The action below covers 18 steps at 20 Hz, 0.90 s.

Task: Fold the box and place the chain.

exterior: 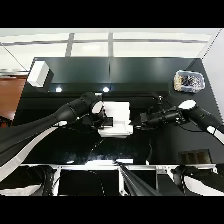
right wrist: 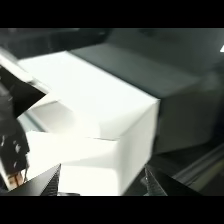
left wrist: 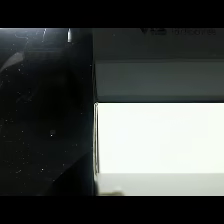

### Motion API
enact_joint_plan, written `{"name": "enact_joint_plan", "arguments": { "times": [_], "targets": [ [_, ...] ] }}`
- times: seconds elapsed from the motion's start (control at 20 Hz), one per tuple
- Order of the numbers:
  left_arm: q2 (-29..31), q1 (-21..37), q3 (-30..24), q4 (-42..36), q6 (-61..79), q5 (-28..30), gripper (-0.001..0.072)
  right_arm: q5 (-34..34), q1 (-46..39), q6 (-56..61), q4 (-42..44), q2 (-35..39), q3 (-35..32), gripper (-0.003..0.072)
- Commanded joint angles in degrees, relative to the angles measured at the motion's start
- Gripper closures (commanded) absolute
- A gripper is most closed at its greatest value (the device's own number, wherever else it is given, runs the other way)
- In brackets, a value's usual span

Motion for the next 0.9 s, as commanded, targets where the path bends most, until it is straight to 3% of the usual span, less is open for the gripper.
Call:
{"name": "enact_joint_plan", "arguments": {
  "times": [0.0, 0.25, 0.3, 0.85],
  "targets": [
    [0.0, 0.0, 0.0, 0.0, 0.0, 0.0, 0.0680, -0.1, 3.1, 1.0, 0.4, -0.1, 0.7, 0.0065],
    [0.0, 0.0, 0.0, 0.0, 0.0, 0.0, 0.0680, -4.5, 8.2, 11.1, -4.7, -0.1, 3.9, 0.0086],
    [0.0, 0.0, 0.0, 0.0, 0.0, 0.0, 0.0680, -5.4, 9.3, 14.3, -7.8, -0.1, 5.3, 0.0197],
    [0.0, 0.0, 0.0, 0.0, 0.0, 0.1, 0.0680, -9.9, 23.4, 48.8, -41.4, -0.3, 15.7, 0.0197]
  ]
}}
